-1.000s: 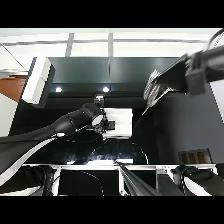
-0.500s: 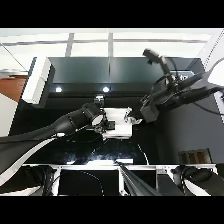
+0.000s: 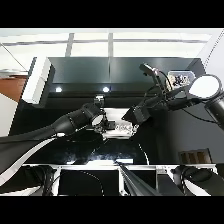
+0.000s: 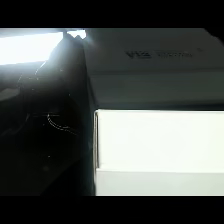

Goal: Fold the box and place the chain.

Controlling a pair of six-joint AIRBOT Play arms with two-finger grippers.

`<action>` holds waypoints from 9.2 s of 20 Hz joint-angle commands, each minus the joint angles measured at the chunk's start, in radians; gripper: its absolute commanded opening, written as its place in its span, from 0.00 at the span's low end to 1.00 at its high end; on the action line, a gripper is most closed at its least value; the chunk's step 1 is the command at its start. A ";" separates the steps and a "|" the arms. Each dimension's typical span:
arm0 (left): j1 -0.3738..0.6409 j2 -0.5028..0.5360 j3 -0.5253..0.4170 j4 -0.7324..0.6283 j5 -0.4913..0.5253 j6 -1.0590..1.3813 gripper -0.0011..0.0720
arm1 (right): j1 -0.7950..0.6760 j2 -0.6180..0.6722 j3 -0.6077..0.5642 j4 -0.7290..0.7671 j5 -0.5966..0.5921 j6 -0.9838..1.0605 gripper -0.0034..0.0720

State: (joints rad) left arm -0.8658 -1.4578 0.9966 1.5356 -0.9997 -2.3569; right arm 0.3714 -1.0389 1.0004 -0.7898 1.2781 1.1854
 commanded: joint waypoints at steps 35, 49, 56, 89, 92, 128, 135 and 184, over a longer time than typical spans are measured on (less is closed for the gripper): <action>0.000 -0.001 0.000 0.000 -0.006 0.001 0.06 | -0.214 -0.440 -0.076 -1.130 -0.674 1.092 0.74; 0.000 -0.001 0.000 0.000 -0.003 0.001 0.06 | -0.212 -0.438 -0.076 -1.062 -0.658 1.025 0.10; 0.000 -0.001 0.000 0.000 -0.003 0.001 0.06 | -0.212 -0.335 -0.076 -0.992 -0.537 0.803 0.10; 0.000 -0.001 0.000 0.000 -0.003 0.001 0.06 | 0.134 -0.032 0.062 -0.164 -0.023 0.083 0.11; 0.000 -0.001 0.000 0.000 -0.004 0.001 0.06 | 0.127 -0.029 0.061 -0.170 0.003 0.098 0.81; 0.000 -0.008 0.013 0.078 -0.052 -0.033 0.05 | -0.066 -0.129 -0.496 0.083 -0.537 -1.350 0.97; 0.000 -0.008 0.013 0.076 -0.052 -0.033 0.05 | -0.051 -0.146 -0.496 0.089 -0.599 -1.396 0.97; 0.000 -0.008 0.013 0.076 -0.052 -0.033 0.05 | -0.203 0.375 -0.154 0.162 -0.114 -0.589 0.09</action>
State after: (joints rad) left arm -0.8658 -1.4651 1.0080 1.6112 -1.0515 -2.3905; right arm 0.1764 -0.7055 0.7593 -0.6731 1.0473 0.4973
